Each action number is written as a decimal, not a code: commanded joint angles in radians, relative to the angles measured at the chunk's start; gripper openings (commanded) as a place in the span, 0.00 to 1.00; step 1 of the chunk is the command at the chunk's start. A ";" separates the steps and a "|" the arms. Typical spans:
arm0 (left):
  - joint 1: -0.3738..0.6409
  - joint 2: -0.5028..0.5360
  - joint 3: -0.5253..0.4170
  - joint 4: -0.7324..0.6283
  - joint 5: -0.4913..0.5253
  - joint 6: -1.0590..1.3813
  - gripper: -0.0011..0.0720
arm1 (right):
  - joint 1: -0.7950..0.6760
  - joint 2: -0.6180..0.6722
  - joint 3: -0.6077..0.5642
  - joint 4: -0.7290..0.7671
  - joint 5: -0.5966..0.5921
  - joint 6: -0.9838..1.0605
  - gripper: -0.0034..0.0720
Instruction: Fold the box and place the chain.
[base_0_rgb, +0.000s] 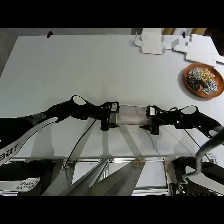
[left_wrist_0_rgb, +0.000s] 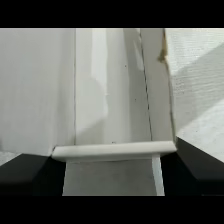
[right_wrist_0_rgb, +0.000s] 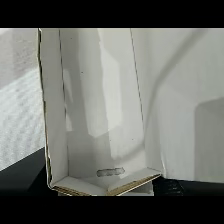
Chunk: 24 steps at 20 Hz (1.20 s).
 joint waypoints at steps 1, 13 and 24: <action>-0.002 0.000 0.001 -0.013 0.025 -0.011 0.48 | 0.001 0.000 0.000 -0.002 0.002 -0.003 0.67; -0.001 0.000 0.001 -0.014 0.021 -0.018 0.39 | 0.001 0.000 0.000 -0.002 0.002 -0.003 0.67; -0.001 0.000 0.001 -0.015 0.021 -0.018 0.39 | 0.001 0.003 0.002 -0.037 0.047 0.012 0.77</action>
